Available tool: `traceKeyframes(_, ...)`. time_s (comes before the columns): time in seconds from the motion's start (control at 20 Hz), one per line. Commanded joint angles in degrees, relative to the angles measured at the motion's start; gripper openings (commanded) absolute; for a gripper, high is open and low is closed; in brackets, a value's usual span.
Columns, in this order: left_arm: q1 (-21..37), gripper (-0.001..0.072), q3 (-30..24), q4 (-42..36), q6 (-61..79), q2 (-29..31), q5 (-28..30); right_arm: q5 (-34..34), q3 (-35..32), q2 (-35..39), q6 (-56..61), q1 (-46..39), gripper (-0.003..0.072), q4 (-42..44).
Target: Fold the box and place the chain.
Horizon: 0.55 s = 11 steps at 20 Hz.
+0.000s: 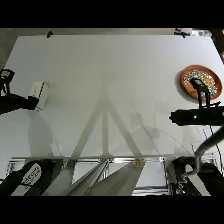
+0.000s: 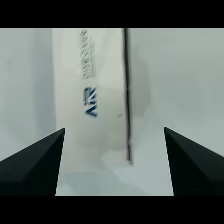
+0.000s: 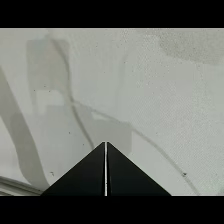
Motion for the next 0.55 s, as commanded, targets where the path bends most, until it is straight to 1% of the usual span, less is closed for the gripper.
traceKeyframes(0.0, -5.9, 0.0698, 0.0, 0.2, 0.0, 3.1, -2.7, 0.0, 0.0, 0.0, 0.0, 0.0, 0.0011, 0.1)
traceKeyframes(0.1, -8.8, 0.0698, 0.0, 0.2, 0.0, 2.7, -4.0, 0.0, 0.0, 0.0, 0.0, 0.0, 0.0011, 0.1)
traceKeyframes(0.2, -10.6, 0.0698, 0.0, 0.2, 0.0, 2.7, -4.0, 0.0, 0.0, 0.0, 0.0, 0.0, 0.0011, 0.1)
traceKeyframes(0.5, -11.3, 0.0697, 0.0, 0.2, 0.0, 2.7, -2.6, 0.0, 0.0, 0.0, 0.0, 0.0, 0.0011, 0.1)
